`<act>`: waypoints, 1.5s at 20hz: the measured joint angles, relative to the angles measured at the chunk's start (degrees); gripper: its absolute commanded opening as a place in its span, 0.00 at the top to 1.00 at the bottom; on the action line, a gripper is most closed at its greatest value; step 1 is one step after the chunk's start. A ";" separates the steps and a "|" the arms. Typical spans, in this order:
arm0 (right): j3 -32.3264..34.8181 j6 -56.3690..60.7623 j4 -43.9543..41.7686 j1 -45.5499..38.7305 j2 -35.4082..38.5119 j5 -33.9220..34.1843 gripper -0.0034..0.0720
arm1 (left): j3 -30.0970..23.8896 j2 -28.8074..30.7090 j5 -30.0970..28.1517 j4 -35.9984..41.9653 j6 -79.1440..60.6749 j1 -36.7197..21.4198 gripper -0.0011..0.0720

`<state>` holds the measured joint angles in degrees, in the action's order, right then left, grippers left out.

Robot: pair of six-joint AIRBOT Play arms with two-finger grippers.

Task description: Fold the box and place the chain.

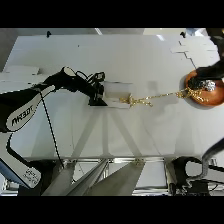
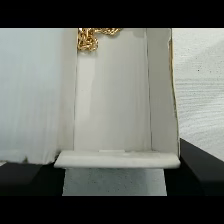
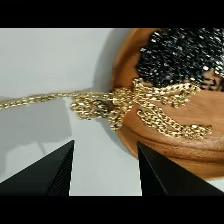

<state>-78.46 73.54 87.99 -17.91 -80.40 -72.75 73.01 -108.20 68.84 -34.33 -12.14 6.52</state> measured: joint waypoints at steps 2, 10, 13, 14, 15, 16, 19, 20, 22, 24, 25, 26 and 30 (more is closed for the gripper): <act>0.04 0.15 0.42 -4.28 -1.92 0.57 0.31 | 0.00 0.00 0.00 0.00 0.00 0.00 0.55; 0.50 0.13 -0.22 -9.81 -13.81 4.70 0.16 | 0.00 0.00 0.00 0.00 0.00 0.00 0.55; 0.50 -0.39 -1.03 -9.20 -16.52 7.39 0.13 | 0.00 0.00 -0.02 0.00 0.00 0.00 0.55; 0.50 -1.05 -1.20 -8.87 -17.16 8.17 0.12 | 0.00 0.00 -0.02 0.02 0.00 0.00 0.55; 0.50 -1.51 -1.27 -8.48 -17.66 8.63 0.12 | 0.00 0.00 0.00 0.00 0.00 0.00 0.55; 0.50 -1.88 -1.42 -8.04 -18.01 9.14 0.14 | 0.00 0.00 0.00 0.00 0.00 0.00 0.55; 0.48 -2.89 -1.05 -6.47 -18.75 9.97 0.30 | 0.00 0.00 0.00 0.00 0.00 0.00 0.55; 0.46 -2.95 -0.68 -5.95 -18.88 9.88 0.42 | 0.00 0.00 0.00 0.02 0.00 0.00 0.55; 0.46 -3.13 -0.59 -5.20 -19.06 9.35 0.62 | 0.00 0.00 0.00 0.02 0.00 0.00 0.55; 0.48 -3.30 -0.35 -4.83 -19.21 8.74 0.87 | 0.00 0.00 0.00 0.02 0.00 0.00 0.55; 0.48 -3.30 -0.09 -4.70 -19.30 8.50 0.94 | 0.00 0.00 -0.02 0.00 0.00 0.00 0.55; 0.48 -3.23 0.11 -4.61 -19.30 8.15 0.94 | 0.00 0.00 0.00 0.00 0.00 0.00 0.55; 0.55 -2.01 0.70 -4.50 -18.95 6.64 0.94 | 0.00 0.00 0.00 0.02 0.00 0.00 0.55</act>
<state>-77.91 71.53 88.68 -22.41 -99.35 -66.11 73.01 -108.20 68.84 -34.30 -12.14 6.52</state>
